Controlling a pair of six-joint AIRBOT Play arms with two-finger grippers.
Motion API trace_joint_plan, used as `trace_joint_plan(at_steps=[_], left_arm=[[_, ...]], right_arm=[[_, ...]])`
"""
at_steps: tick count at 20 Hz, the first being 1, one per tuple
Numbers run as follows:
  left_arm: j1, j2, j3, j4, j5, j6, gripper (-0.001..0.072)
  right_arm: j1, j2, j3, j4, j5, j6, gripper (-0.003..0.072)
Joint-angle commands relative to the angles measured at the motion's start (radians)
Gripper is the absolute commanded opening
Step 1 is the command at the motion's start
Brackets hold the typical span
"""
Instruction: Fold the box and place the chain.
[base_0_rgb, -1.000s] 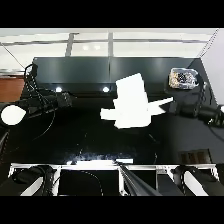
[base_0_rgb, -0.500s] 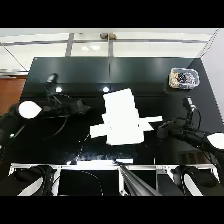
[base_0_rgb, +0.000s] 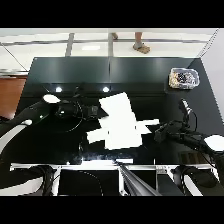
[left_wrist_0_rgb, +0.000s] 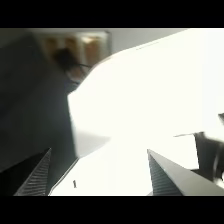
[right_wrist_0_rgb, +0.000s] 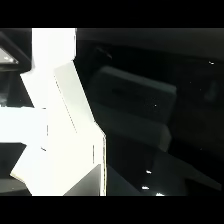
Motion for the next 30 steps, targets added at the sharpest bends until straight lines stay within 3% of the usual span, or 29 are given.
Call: trace_joint_plan(at_steps=[1, 4, 6, 10, 12, 17, 18, 19, 22, 24, 26, 27, 28, 30], left_arm=[[0.008, -0.122, 0.064, -0.101, -0.164, 0.201, 0.0701], [0.008, -0.215, 0.121, -0.095, -0.341, 0.335, 0.0701], [0.008, -0.254, 0.145, -0.049, -0.401, 0.368, 0.0701], [0.008, -0.278, 0.182, 0.084, -0.394, 0.365, 0.0660], [0.007, -0.278, 0.193, 0.083, -0.391, 0.425, 0.0559], [0.008, -0.278, 0.200, 0.053, -0.360, 0.523, 0.0554], [0.008, -0.278, 0.200, 0.053, -0.360, 0.533, 0.0534], [0.008, -0.278, 0.200, 0.053, -0.362, 0.543, 0.0470], [0.006, -0.278, 0.200, 0.052, -0.364, 0.554, 0.0458], [0.000, -0.278, 0.199, 0.049, -0.366, 0.565, 0.0347], [-0.008, -0.278, 0.199, 0.051, -0.366, 0.580, 0.0329], [-0.011, -0.278, 0.199, 0.051, -0.366, 0.590, 0.0232], [-0.011, -0.278, 0.199, 0.052, -0.362, 0.595, 0.0215], [-0.010, -0.278, 0.199, 0.052, -0.362, 0.612, 0.0087]], right_arm=[[0.002, 0.001, 0.000, -0.002, 0.002, 0.003, 0.0014], [0.002, 0.001, 0.000, -0.002, 0.002, 0.003, 0.0014], [0.002, 0.001, 0.000, -0.002, 0.002, 0.003, 0.0014], [0.002, 0.001, 0.000, -0.003, 0.002, 0.012, 0.0014], [0.002, 0.001, 0.000, -0.009, 0.002, 0.022, 0.0014], [0.002, -0.001, 0.000, -0.009, 0.002, 0.030, 0.0014], [0.002, -0.001, 0.000, -0.010, 0.002, 0.033, 0.0014], [0.002, -0.001, 0.000, -0.010, 0.002, 0.034, 0.0014], [0.002, -0.001, 0.000, -0.010, 0.002, 0.042, 0.0014], [0.002, -0.001, 0.000, -0.010, 0.002, 0.045, 0.0014], [0.002, -0.001, 0.000, -0.010, 0.002, 0.048, 0.0014], [0.002, -0.001, 0.000, -0.010, 0.002, 0.048, 0.0014], [0.002, -0.001, 0.000, -0.010, 0.002, 0.048, 0.0014], [0.002, -0.001, 0.000, -0.010, 0.002, 0.059, 0.0014]])
